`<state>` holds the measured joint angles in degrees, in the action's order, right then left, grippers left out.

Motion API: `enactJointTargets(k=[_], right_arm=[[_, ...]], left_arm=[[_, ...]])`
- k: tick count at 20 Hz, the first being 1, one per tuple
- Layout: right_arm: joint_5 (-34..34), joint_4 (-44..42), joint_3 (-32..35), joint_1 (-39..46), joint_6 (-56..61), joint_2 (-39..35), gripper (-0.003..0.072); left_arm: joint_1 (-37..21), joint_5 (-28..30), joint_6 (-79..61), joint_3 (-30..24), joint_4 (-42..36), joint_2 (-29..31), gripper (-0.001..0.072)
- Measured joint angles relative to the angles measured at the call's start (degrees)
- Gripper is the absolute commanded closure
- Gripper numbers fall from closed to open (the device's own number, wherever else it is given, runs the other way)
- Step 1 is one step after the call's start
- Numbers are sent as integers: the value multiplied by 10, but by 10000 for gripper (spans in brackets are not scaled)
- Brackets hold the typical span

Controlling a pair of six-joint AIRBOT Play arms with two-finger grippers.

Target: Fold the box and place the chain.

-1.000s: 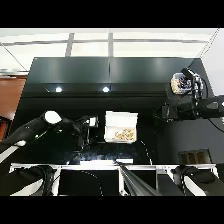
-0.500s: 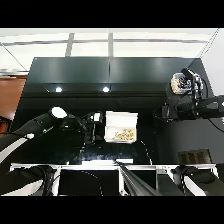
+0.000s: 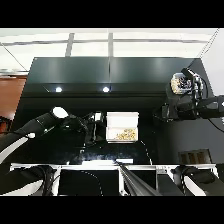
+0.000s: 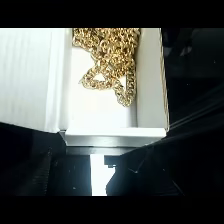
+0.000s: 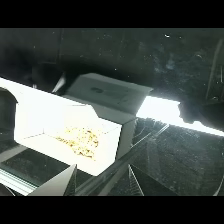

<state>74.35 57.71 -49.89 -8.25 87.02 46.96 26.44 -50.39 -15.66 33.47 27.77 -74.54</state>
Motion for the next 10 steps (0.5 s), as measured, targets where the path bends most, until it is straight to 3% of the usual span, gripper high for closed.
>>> enactJointTargets(k=[10], right_arm=[[0, 0, 0, 0, 0, 0, 305]], left_arm=[[38, 33, 43, 0, 1, -1, 0]])
